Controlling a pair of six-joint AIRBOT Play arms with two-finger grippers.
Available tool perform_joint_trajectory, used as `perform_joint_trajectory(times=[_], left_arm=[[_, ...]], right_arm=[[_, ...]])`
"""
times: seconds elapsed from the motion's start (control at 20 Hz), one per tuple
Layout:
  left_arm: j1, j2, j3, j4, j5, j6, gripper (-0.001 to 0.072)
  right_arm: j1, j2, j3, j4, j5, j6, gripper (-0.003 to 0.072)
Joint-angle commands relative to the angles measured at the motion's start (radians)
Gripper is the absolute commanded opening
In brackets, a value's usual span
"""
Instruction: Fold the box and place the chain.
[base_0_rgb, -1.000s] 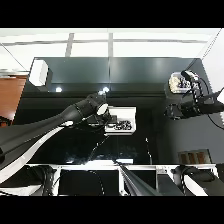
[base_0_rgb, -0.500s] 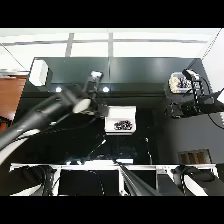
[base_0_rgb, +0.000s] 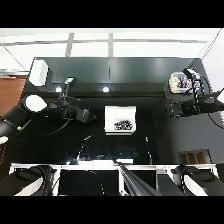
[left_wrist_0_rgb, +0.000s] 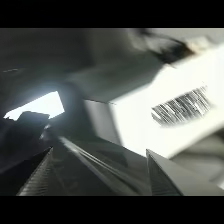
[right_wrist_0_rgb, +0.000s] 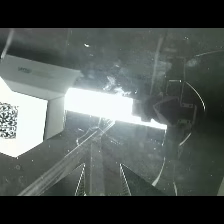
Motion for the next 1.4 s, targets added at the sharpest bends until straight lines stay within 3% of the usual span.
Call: perform_joint_trajectory(times=[0.0, 0.2, 0.35, 0.75, 1.15, 1.35], left_arm=[[0.015, -0.055, -0.059, -0.278, -0.056, 0.743, 0.0713], [-0.028, -0.119, -0.058, -0.201, -0.034, 1.271, 0.0713], [-0.018, -0.204, -0.044, -0.200, -0.029, 1.359, 0.0713], [-0.050, -0.333, -0.007, -0.211, 0.004, 1.332, 0.0716], [-0.089, -0.343, -0.002, -0.257, 0.013, 1.319, 0.0716], [-0.111, -0.343, -0.002, -0.256, 0.068, 1.286, 0.0714]], right_arm=[[0.000, 0.001, 0.001, 0.001, -0.009, 0.000, 0.0263], [0.001, 0.001, 0.001, 0.002, -0.009, 0.004, 0.0263], [0.001, 0.001, 0.001, 0.004, -0.010, 0.017, 0.0263], [0.001, 0.001, 0.001, 0.004, -0.027, 0.018, 0.0263], [0.001, 0.000, 0.001, 0.003, -0.037, 0.018, 0.0263], [0.001, 0.000, 0.001, 0.003, -0.037, 0.018, 0.0263]])
